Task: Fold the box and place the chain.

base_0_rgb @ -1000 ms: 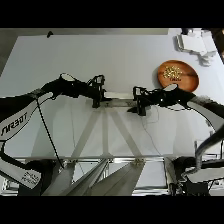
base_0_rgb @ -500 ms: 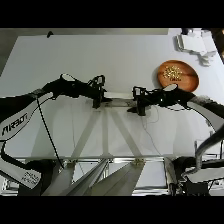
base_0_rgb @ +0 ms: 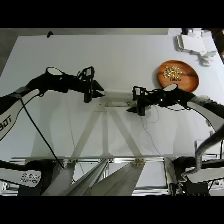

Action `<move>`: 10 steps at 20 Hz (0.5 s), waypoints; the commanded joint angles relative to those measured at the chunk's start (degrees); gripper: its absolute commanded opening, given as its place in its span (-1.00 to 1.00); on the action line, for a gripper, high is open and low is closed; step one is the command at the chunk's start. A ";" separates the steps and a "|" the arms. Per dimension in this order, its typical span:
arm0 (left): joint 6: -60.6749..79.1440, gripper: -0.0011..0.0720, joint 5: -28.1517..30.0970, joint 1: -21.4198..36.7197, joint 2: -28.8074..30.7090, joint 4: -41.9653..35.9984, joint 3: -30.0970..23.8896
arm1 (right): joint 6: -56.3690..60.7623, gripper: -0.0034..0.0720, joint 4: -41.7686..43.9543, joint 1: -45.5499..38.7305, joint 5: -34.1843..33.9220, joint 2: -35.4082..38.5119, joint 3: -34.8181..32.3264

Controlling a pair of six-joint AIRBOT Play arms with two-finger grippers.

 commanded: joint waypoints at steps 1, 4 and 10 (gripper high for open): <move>-10.91 -0.21 -4.61 2.71 5.70 12.24 0.00 | 0.04 0.19 -0.07 0.00 0.11 0.00 0.04; -16.46 -0.97 -15.02 2.71 7.67 15.41 -0.02 | 0.04 0.19 -0.07 0.00 0.11 0.00 0.04; -16.46 -0.95 -20.50 -2.51 7.41 4.15 -2.89 | 0.04 0.19 -0.09 0.00 0.11 0.00 0.04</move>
